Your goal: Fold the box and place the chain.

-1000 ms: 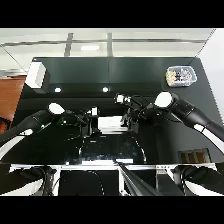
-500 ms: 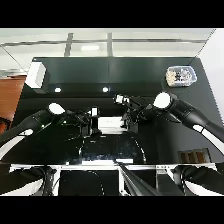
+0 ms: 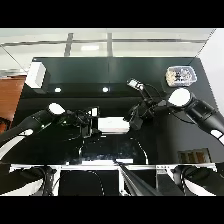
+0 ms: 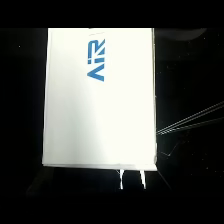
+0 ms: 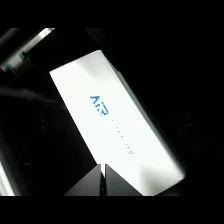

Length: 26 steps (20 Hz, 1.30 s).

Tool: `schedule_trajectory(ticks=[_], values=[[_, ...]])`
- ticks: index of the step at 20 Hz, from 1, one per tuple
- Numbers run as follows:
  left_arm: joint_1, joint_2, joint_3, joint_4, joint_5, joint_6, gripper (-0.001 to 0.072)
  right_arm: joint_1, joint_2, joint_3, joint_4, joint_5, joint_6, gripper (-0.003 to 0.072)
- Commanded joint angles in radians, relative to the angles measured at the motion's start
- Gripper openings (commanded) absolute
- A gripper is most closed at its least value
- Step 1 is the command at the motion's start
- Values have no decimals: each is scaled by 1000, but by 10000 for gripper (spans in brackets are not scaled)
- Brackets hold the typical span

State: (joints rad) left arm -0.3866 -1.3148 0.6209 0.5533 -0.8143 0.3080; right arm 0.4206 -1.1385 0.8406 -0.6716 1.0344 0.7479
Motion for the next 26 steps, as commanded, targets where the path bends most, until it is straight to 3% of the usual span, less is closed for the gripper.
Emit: schedule_trajectory(ticks=[1,3,6,13,19,26], values=[[0,-1,0,0,3,-1,390,-11,-14,-66,244,-13,113,16],[0,-1,0,0,3,-1,391,-11,-57,-89,383,-28,113,15],[0,-1,0,0,3,-1,391,-11,-132,-90,451,-42,121,16],[0,-1,0,0,3,-1,391,-7,-244,-90,386,-61,169,15],[0,-1,0,0,3,-1,393,16,-246,-90,253,-124,250,16],[0,-1,0,0,3,-1,393,16,-257,-90,244,-144,249,16]])
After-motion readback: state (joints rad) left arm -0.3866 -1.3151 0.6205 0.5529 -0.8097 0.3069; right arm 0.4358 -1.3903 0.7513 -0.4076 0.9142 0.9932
